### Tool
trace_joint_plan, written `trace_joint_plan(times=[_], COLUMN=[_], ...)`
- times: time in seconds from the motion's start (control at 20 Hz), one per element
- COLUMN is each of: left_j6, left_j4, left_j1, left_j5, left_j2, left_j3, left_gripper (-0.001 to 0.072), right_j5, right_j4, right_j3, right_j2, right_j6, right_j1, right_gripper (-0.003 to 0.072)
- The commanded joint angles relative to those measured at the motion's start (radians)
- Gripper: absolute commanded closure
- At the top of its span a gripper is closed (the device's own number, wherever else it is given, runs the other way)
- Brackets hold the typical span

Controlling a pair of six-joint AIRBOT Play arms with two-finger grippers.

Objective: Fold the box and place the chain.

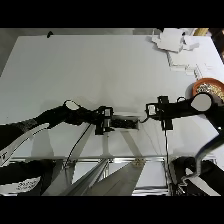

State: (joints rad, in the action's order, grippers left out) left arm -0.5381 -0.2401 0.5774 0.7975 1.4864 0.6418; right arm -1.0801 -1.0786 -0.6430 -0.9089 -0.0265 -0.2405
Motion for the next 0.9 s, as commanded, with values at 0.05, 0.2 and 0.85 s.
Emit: trace_joint_plan(times=[0.05, 0.2, 0.85], left_j6=[0.0, 0.0, 0.0], left_j4=[0.0, 0.0, 0.0], left_j1=[0.0, 0.0, 0.0], left_j5=[0.0, 0.0, 0.0], left_j2=[0.0, 0.0, 0.0], left_j3=[0.0, 0.0, 0.0], left_gripper=[0.0431, 0.0431, 0.0431], right_j5=[-0.014, 0.074, 0.255], right_j4=[0.244, 0.312, 0.26], right_j3=[-0.001, -0.001, -0.001], right_j2=[0.084, 0.084, -0.032], right_j6=[0.037, 0.083, 0.219], right_j1=[-0.121, -0.186, -0.283], right_gripper=[0.0666, 0.0666, 0.0401])
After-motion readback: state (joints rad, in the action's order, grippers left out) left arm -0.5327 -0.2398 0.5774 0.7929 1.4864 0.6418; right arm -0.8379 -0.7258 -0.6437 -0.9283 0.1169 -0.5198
